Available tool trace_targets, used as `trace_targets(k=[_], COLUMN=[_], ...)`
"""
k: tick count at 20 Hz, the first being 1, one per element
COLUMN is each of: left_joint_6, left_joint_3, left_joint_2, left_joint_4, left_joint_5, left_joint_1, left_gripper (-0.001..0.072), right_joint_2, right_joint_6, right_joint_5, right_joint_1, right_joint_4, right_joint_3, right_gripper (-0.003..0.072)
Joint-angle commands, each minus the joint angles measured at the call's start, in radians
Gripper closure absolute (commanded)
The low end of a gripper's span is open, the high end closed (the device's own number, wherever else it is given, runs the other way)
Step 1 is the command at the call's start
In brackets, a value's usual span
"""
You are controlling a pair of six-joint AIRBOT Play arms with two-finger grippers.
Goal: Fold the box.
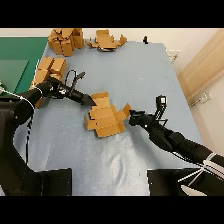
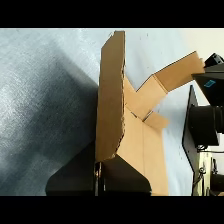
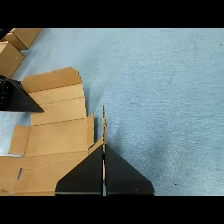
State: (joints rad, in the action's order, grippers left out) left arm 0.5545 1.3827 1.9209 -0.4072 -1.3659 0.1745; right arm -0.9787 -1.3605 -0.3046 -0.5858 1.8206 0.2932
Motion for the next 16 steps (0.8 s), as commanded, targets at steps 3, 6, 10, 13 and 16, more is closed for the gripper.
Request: trace_targets(k=[3,6,10,13,16], left_joint_6=[-0.063,-0.237,-0.32,-0.413,-0.496], left_joint_3=[0.042,0.114,0.23,0.275,0.274], left_joint_2=[0.0,0.0,-0.002,-0.007,-0.031], left_joint_4=[-0.005,-0.04,-0.091,-0.087,-0.092], left_joint_5=[-0.019,-0.109,-0.148,-0.167,-0.168], left_joint_1=[-0.002,-0.002,0.0,0.011,0.033], left_gripper=[0.0687,0.0689,0.0691,0.0697,0.0699], right_joint_2=[0.006,0.036,0.15,0.278,0.34], right_joint_6=[-0.027,-0.13,-0.187,-0.248,-0.394], right_joint_5=[0.003,0.155,0.524,0.699,0.817], right_joint_1=[0.0,0.018,0.119,0.102,0.067], right_joint_4=[-0.008,-0.008,-0.14,-0.352,-0.362], right_joint_3=[0.001,0.003,0.027,0.076,0.166], right_gripper=[0.0673,0.0205,0.0194,0.0195,0.0198])
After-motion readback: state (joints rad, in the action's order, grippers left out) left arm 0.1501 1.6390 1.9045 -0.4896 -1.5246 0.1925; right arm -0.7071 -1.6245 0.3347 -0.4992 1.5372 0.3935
